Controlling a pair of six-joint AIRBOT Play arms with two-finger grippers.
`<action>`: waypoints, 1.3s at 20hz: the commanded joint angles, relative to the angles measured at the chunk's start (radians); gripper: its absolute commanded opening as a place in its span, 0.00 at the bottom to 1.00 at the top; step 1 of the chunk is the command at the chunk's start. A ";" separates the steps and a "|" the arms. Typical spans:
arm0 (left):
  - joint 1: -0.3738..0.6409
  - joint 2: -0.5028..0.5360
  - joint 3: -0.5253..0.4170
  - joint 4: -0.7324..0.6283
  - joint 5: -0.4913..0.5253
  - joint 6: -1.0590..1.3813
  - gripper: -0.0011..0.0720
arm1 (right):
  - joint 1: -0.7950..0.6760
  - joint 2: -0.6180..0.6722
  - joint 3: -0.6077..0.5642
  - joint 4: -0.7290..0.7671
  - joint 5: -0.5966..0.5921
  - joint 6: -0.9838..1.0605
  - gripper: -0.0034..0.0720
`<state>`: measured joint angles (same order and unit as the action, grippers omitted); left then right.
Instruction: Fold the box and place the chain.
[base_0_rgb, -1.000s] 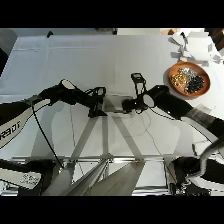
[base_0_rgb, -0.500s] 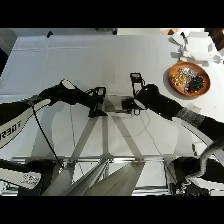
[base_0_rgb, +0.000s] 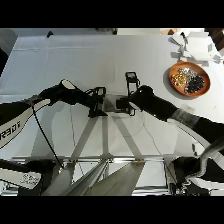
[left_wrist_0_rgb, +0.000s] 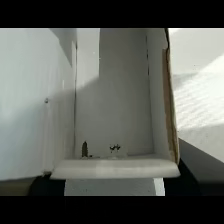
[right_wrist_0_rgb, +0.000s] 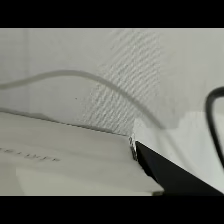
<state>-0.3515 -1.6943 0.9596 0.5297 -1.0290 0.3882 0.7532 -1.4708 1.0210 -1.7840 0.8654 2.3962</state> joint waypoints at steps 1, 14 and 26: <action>0.001 0.000 0.000 0.000 0.000 0.000 0.21 | 0.003 -0.043 0.001 0.010 0.046 0.080 0.58; 0.001 0.000 0.000 0.000 0.000 0.000 0.21 | 0.008 -0.061 0.001 0.010 -0.006 0.225 0.11; 0.001 0.000 0.000 0.000 0.000 0.000 0.21 | 0.040 0.213 0.001 -0.014 0.220 -0.038 0.50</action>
